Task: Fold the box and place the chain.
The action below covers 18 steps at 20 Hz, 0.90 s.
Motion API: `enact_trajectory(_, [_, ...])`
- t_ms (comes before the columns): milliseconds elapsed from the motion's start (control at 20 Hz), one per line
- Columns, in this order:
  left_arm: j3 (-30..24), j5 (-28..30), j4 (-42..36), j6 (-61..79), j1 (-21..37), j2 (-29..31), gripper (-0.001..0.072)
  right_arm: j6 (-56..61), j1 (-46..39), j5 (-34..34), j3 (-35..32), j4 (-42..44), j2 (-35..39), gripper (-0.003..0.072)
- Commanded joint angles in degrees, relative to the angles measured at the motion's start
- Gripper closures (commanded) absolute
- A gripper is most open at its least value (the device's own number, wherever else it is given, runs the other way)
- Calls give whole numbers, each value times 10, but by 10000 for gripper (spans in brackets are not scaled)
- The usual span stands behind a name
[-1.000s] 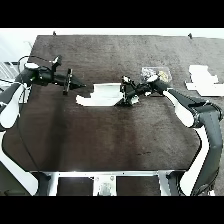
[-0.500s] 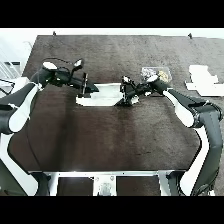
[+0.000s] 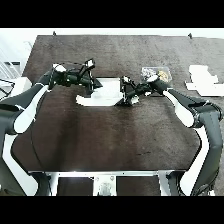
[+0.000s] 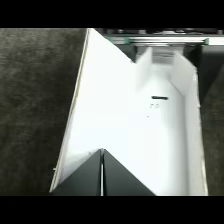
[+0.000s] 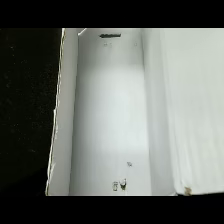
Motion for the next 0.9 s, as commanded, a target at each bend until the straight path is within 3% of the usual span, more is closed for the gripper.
enact_trajectory(0, [1, 51, -3, -3, -1, -1, 692, 0, 0, 0, 0, 0, 0, 145])
enact_trajectory(850, [-1, 49, 32, -23, -11, -29, 690, 0, 0, 0, 0, 0, 0, 145])
